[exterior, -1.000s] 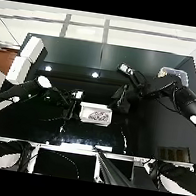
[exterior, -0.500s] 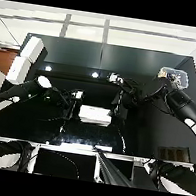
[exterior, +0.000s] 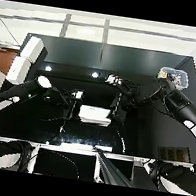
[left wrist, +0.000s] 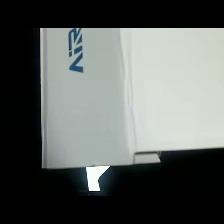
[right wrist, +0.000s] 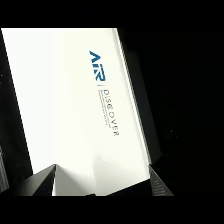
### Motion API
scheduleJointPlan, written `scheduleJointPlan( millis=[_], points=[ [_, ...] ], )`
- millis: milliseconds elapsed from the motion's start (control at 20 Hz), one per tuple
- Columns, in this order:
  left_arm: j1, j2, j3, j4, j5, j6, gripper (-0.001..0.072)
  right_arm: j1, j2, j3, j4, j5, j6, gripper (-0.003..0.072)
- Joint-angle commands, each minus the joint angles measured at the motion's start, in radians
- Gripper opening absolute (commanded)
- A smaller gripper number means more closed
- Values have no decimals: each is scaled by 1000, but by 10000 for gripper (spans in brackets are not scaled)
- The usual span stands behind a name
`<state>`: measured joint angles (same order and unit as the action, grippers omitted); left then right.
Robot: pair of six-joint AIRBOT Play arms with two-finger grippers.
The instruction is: Fold the box and place the chain.
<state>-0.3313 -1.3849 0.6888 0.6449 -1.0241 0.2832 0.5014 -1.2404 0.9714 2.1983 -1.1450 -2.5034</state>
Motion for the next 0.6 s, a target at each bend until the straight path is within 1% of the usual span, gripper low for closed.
scheduleJointPlan(
  millis=[0,150,550],
  points=[
    [-1,-1,0,0,0,0,545,27,3,1,-19,-11,59,707],
    [-1,-1,0,0,0,0,545,64,3,0,-100,-8,78,706],
    [-1,-1,0,0,0,0,545,73,1,0,-155,69,117,705]
  ],
)
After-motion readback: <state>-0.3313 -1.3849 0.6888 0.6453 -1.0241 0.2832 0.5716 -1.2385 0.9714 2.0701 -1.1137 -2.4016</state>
